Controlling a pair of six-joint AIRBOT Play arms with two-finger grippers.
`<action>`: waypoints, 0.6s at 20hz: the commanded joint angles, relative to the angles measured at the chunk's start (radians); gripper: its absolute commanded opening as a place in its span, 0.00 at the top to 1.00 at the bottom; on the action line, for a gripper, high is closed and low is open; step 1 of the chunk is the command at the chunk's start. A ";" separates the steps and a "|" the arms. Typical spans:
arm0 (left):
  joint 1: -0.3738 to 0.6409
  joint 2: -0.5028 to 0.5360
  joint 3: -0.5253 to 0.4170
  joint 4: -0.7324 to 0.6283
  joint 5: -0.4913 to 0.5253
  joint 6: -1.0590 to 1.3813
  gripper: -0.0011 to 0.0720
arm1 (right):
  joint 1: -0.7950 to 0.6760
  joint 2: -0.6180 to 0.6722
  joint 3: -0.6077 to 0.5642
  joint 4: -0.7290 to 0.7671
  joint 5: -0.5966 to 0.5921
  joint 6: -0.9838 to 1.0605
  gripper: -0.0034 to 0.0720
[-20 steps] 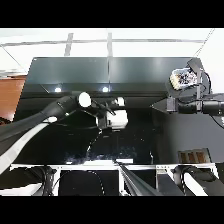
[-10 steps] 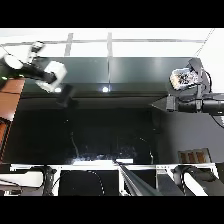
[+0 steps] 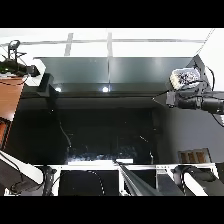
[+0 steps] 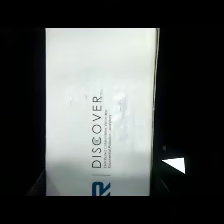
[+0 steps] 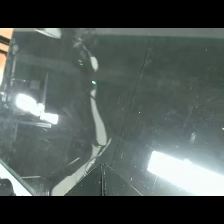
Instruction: Fold the box and place the chain.
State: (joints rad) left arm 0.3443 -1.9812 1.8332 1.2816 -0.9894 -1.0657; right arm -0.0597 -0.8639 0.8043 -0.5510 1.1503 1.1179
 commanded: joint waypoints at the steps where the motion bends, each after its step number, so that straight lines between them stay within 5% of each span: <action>1: -0.009 -0.068 0.063 0.005 0.021 -0.014 0.04 | 0.000 0.001 0.001 0.000 -0.008 0.004 0.94; 6: -0.022 -0.003 0.300 0.055 -0.056 -0.138 0.02 | 0.000 0.001 0.001 -0.001 -0.019 0.003 0.94; 8: -0.026 0.082 0.290 -0.027 -0.059 -0.235 0.06 | 0.000 0.001 0.001 -0.004 -0.048 -0.003 0.94; 9: -0.028 0.130 0.265 -0.089 -0.084 -0.284 0.23 | 0.000 0.001 0.001 -0.003 -0.063 -0.004 0.94; 10: -0.029 0.174 0.237 -0.148 -0.131 -0.311 0.69 | 0.000 0.001 0.001 -0.003 -0.059 -0.004 0.94; 11: -0.033 0.219 0.199 -0.233 -0.209 -0.311 0.95 | 0.000 0.001 0.001 -0.004 -0.027 -0.009 0.94; 12: -0.044 0.262 0.152 -0.306 -0.285 -0.304 0.95 | 0.000 0.001 0.001 -0.009 0.030 -0.068 0.94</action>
State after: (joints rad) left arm 0.3126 -1.8259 2.0449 1.1652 -1.1191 -1.3033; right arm -0.0597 -0.8639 0.8043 -0.5541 1.1202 1.1076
